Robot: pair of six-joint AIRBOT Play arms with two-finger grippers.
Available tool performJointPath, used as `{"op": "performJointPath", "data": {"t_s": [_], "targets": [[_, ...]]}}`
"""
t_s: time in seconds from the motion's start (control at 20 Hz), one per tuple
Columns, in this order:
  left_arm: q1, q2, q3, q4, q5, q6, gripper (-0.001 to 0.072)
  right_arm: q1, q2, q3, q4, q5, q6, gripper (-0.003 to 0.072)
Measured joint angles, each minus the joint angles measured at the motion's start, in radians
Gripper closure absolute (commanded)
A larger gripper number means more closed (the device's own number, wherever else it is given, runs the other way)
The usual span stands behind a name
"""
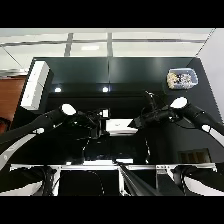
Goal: Fold the box and place the chain.
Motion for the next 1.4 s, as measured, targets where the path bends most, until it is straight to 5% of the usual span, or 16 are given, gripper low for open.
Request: {"op": "performJointPath", "data": {"t_s": [0.15,0.2,0.25,0.55,0.8,1.1,1.4], "targets": [[0.003,0.0,0.006,0.012,-0.007,0.006,0.0262,-0.029,0.033,0.088,-0.039,0.081,0.005,0.0679],[0.006,0.001,0.01,0.016,-0.006,0.004,0.0039,-0.045,0.05,0.122,-0.048,0.147,0.004,0.0679],[0.013,0.002,0.013,0.021,-0.005,-0.01,-0.0008,-0.07,0.072,0.153,-0.093,0.213,0.012,0.0679],[0.043,0.06,0.077,0.147,-0.145,-0.243,-0.0008,-0.29,0.256,0.169,-0.393,0.396,0.097,0.0678],[-0.016,0.077,0.196,0.212,-0.261,-0.429,-0.0004,-0.413,0.343,0.064,-0.356,0.333,0.092,0.0677],[-0.133,-0.056,0.377,0.232,-0.204,-0.57,-0.0003,-0.442,0.363,0.008,-0.307,0.264,0.063,0.0676],[-0.178,-0.134,0.431,0.271,-0.149,-0.696,-0.0003,-0.446,0.366,0.0,-0.296,0.242,0.055,0.0676]]}}
